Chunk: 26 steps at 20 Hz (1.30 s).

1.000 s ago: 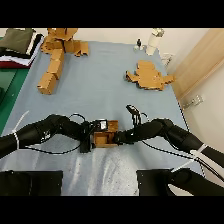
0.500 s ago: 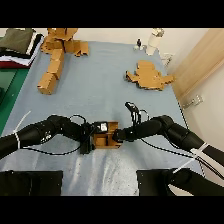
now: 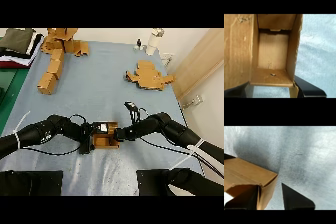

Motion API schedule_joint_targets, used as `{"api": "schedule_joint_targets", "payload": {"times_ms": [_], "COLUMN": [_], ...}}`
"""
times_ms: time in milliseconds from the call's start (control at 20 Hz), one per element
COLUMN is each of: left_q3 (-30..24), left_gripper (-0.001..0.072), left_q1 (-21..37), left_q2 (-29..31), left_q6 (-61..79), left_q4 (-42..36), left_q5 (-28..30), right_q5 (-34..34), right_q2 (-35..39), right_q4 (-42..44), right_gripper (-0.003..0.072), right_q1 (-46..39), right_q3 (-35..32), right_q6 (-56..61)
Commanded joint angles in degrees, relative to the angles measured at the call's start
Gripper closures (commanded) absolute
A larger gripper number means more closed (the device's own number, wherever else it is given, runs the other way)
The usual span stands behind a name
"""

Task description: Fold the box.

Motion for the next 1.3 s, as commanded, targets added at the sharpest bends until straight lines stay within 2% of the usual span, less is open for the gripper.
{"api": "schedule_joint_targets", "payload": {"times_ms": [0,200,400,500,550,650,700,750,1050,1250], "left_q3": [0.07,0.04,0.07,0.07,0.11,0.61,0.98,1.18,1.18,1.16], "left_gripper": [0.0286,0.0286,0.0286,0.0286,0.0286,0.0286,0.0286,0.0287,0.0286,0.0287], "left_q1": [0.07,0.07,0.07,0.07,0.07,0.07,0.07,0.07,0.07,0.07], "left_q2": [-0.02,-0.02,-0.02,-0.02,-0.02,-0.02,0.0,-0.02,-0.02,-0.02], "left_q6": [-0.26,-0.24,-0.24,-0.24,-0.26,-0.61,-0.92,-0.9,-0.87,-0.94], "left_q4": [0.61,0.63,0.68,0.66,0.63,0.39,0.39,0.44,-0.68,-1.33], "left_q5": [0.83,0.85,0.83,0.83,0.85,0.9,0.87,0.83,0.63,0.2], "right_q5": [-0.17,-1.9,-4.59,-5.27,-5.2,-5.11,-4.96,-4.85,-2.8,-6.8], "right_q2": [-0.66,-0.76,-0.76,-0.76,-0.79,-1.46,-2.03,-2.71,-4.68,-4.68], "right_q4": [0.52,0.5,-1.51,-1.62,-1.88,-2.56,-2.89,-3.41,-4.24,-9.07], "right_gripper": [0.0211,0.0214,0.0267,0.027,0.0336,0.0367,0.0427,0.0453,0.0453,0.0442], "right_q1": [0.07,0.5,0.5,0.63,1.03,1.66,1.99,2.58,4.68,4.68], "right_q3": [0.2,1.66,2.25,2.25,2.29,2.56,2.56,2.56,3.61,7.54], "right_q6": [0.22,2.82,7.69,8.17,8.33,8.33,8.28,8.28,8.28,10.14]}}
